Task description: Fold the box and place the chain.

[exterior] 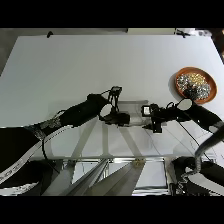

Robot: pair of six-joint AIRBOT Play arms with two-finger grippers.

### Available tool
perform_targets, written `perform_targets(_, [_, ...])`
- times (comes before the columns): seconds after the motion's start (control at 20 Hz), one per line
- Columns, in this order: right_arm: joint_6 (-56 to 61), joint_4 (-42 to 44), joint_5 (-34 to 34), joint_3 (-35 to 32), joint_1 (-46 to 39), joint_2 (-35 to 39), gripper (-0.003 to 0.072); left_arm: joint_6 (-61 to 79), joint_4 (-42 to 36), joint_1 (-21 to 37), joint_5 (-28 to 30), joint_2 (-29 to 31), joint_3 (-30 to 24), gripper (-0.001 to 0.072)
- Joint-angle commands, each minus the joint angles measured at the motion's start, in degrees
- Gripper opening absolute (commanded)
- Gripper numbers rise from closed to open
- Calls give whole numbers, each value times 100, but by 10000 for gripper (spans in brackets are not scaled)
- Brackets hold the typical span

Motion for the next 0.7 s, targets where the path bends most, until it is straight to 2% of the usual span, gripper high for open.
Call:
perform_targets(0.0, [2, 0, 0, -2, 2, 2, 459, -179, 323, -7, -669, -236, 400, 325])
perform_targets(0.15, [2, 0, 0, -2, 2, 2, 459, -181, 450, -13, -1366, -590, 914, 330])
perform_targets(0.55, [2, 0, 0, -2, 2, 2, 459, -378, 365, -39, -1213, -802, 1036, 324])
perform_targets(0.65, [2, 0, 0, -2, 2, 2, 459, -382, 332, -79, -1088, -855, 1036, 239])
